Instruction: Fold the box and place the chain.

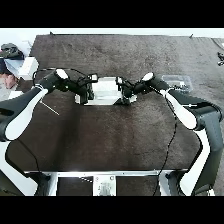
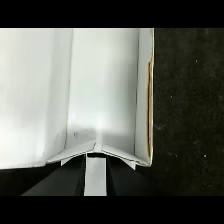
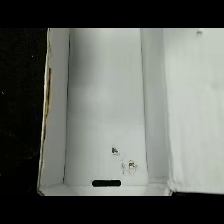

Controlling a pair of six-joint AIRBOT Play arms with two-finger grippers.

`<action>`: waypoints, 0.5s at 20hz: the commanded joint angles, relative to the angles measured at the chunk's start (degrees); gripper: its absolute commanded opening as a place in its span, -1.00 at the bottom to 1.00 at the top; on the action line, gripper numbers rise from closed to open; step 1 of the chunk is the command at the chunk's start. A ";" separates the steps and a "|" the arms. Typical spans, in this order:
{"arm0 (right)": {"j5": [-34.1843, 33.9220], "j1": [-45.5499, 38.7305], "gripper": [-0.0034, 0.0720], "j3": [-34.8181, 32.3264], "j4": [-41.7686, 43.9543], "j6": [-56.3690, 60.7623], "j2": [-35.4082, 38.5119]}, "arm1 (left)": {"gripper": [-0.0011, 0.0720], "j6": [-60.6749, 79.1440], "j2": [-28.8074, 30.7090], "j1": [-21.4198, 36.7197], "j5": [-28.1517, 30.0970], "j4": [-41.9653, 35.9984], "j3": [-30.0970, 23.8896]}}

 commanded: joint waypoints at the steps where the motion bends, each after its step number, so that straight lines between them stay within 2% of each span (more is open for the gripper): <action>1: 0.02 -0.02 -0.20 0.02 0.02 0.00 -0.02 | -0.58 1.57 -1.11 -0.02 -0.98 -3.50 0.00; 4: 0.02 -0.02 -0.20 0.02 0.02 0.00 -0.02 | -0.57 2.91 -1.70 -0.02 -0.94 -7.52 0.00; 6: 0.02 -0.04 -0.20 0.02 0.02 0.00 -0.02 | -0.54 3.04 -1.75 -0.02 -0.96 -7.39 0.00; 7: 0.02 -0.04 -0.20 0.02 0.02 0.00 -0.02 | -0.04 2.93 -1.75 -0.02 -0.98 -6.95 0.00; 8: 0.02 -0.02 -0.20 0.02 0.02 0.00 -0.02 | 0.22 2.38 -1.75 -0.02 -0.90 -6.56 0.00; 10: 0.02 -0.02 -0.20 0.02 0.02 0.00 -0.02 | 0.22 2.47 -1.75 -0.02 -0.92 -6.05 0.00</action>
